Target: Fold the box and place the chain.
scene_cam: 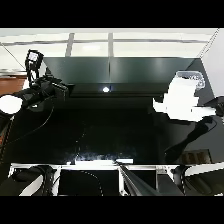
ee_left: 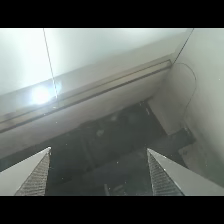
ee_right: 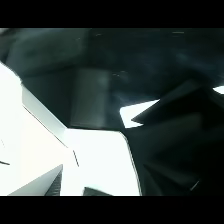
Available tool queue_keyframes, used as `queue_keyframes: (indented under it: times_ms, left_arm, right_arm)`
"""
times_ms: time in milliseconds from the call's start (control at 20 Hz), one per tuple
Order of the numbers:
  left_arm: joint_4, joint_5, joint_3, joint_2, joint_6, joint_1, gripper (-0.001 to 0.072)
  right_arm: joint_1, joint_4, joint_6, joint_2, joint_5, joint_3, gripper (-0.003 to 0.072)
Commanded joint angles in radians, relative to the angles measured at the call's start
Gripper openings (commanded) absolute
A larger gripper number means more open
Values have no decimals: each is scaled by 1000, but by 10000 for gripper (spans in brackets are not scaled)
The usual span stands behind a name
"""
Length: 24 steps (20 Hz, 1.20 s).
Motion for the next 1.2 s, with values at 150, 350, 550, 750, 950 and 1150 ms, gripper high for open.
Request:
queue_keyframes:
  times_ms: [150, 350, 550, 750, 950, 1150]
  left_arm:
    - [-4, -2, 1, -1, -1, -3, 712]
    - [-4, -2, 1, -1, -1, -3, 712]
    - [-7, 0, 1, 0, -1, -3, 712]
    - [-21, -5, 0, 0, -4, -3, 712]
    - [-128, -80, -2, -17, -3, -4, 712]
    - [-169, -201, -11, -100, -5, -49, 712]
  right_arm:
    - [30, -18, -25, -46, 92, 44, 219]
    - [31, -10, -50, -42, 190, 43, 10]
    - [57, 42, -63, 19, 209, -18, 9]
    - [148, 129, -134, 164, 195, -188, 9]
    - [286, 270, -263, 392, 11, -472, 10]
    - [458, 434, -370, 677, -190, -745, 10]
